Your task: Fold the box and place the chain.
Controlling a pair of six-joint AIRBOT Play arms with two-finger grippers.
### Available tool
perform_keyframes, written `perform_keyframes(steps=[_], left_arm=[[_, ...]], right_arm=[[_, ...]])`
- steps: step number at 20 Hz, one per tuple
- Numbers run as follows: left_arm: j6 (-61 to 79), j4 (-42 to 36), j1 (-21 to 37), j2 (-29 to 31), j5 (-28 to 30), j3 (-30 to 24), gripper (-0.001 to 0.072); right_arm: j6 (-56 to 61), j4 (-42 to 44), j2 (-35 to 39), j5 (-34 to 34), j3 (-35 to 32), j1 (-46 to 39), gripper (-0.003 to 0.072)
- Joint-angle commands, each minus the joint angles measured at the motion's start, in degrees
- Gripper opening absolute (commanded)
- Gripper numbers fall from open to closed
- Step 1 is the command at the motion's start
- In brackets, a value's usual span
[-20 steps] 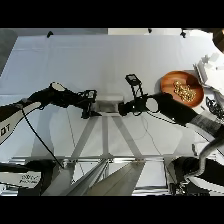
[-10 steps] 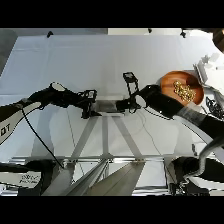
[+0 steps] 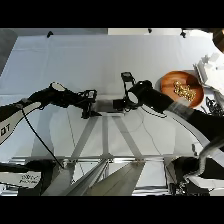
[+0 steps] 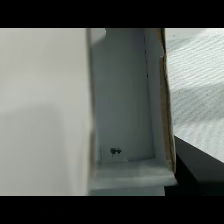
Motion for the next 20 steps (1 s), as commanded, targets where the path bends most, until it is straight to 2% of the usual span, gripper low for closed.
perform_keyframes(steps=[1, 2, 3, 4, 8, 9, 10, 11, 12, 16, 20], left_arm=[[0.02, 0.02, 0.07, 0.00, 0.00, 0.00, 0.0276], [0.02, 0.02, 0.07, 0.00, 0.00, 0.00, 0.0276], [0.02, 0.02, 0.07, 0.00, 0.00, 0.00, 0.0276], [0.02, 0.02, 0.07, 0.00, -0.02, 0.00, 0.0276], [0.02, 0.02, 0.07, 0.00, -0.02, 0.00, 0.0276], [0.02, 0.02, 0.07, 0.00, 0.00, 0.00, 0.0276], [0.02, 0.02, 0.07, 0.00, 0.00, 0.00, 0.0276], [0.02, 0.02, 0.07, 0.00, 0.00, 0.00, 0.0276], [0.02, 0.02, 0.07, 0.00, -0.02, 0.00, 0.0276], [0.02, 0.02, 0.07, 0.00, -0.02, 0.00, 0.0276], [0.02, 0.02, 0.07, 0.00, 0.00, 0.00, 0.0276]], right_arm=[[3.08, -0.52, -2.43, 2.19, 0.96, 1.16, 0.0337], [4.20, -0.72, -2.67, 1.79, 0.96, 1.42, 0.0206], [6.19, -1.20, -2.78, 0.87, 0.96, 1.60, 0.0131], [7.78, -1.42, -2.78, 0.44, 1.01, 1.73, 0.0009], [8.92, -1.55, -2.78, 0.46, 1.01, 1.75, 0.0013], [8.92, -1.53, -2.78, 0.44, 1.01, 1.75, 0.0105], [8.92, -1.53, -2.75, 0.44, 0.98, 1.75, 0.0348], [8.74, -1.53, -2.62, 0.46, 1.01, 1.75, 0.0526], [8.72, -1.55, -2.29, 0.33, 0.98, 1.75, 0.0560], [7.96, -1.60, 2.54, -1.25, 0.98, 1.68, 0.0559], [5.20, -1.53, 10.10, 0.35, 0.94, 1.68, 0.0559]])
